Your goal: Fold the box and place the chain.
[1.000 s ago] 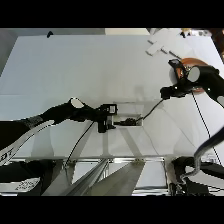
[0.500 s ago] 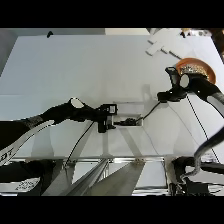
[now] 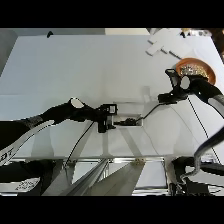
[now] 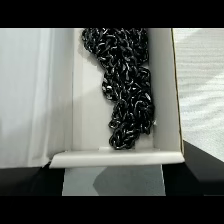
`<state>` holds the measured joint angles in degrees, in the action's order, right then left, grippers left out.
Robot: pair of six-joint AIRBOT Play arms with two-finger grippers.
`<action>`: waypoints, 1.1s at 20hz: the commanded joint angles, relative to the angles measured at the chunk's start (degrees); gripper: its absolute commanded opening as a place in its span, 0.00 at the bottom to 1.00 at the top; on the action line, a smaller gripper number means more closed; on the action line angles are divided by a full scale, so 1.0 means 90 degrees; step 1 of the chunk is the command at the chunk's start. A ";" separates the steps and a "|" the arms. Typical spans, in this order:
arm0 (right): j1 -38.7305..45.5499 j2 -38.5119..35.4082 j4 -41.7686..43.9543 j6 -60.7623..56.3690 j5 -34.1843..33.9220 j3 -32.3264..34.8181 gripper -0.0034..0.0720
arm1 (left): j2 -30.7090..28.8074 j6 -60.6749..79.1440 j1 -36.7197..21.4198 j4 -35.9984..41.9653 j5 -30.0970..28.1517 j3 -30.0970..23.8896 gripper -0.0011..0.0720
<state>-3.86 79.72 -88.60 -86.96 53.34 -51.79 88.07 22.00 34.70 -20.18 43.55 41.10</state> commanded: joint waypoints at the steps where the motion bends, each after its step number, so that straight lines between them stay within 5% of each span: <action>1: -0.0002 -0.0636 -0.0058 0.0063 0.0391 -0.0005 0.07 | -0.0005 0.0000 0.0002 0.0000 0.0000 -0.0002 0.03; 10: -0.0954 -0.2914 0.1277 0.0488 0.1841 0.0002 0.07 | -0.0005 0.0000 0.0002 0.0000 0.0000 -0.0002 0.03; 22: -0.3235 -0.3665 0.2606 0.0498 0.0670 0.0002 0.07 | -0.0005 0.0000 0.0002 0.0000 0.0000 -0.0002 0.03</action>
<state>-29.21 47.18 -68.10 -82.61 63.13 -51.79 88.07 22.00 34.70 -20.16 43.55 41.12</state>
